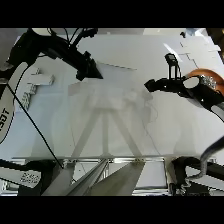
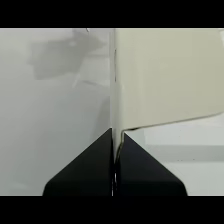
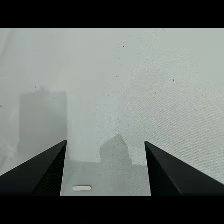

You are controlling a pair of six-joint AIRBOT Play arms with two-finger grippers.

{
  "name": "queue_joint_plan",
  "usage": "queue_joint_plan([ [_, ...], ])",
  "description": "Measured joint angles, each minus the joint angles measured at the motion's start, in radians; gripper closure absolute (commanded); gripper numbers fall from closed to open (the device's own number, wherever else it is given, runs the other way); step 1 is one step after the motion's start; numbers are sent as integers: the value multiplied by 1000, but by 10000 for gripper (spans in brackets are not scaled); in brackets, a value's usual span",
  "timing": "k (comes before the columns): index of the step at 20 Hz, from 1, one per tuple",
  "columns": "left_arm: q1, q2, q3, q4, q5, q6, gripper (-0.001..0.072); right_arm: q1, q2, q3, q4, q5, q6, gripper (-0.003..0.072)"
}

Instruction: Fold the box and place the chain.

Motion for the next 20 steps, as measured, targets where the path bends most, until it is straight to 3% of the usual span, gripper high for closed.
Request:
queue_joint_plan([
  [2,10,11,-85,-41,10,60,708,0,0,0,0,-1,0,154],
  [6,16,10,-299,-213,127,283,706,0,0,0,0,-1,0,154],
  [9,9,-21,-394,-278,203,427,705,0,0,0,0,-1,0,154],
  [20,-14,-136,-454,-275,348,661,704,0,0,0,0,-1,0,154],
])
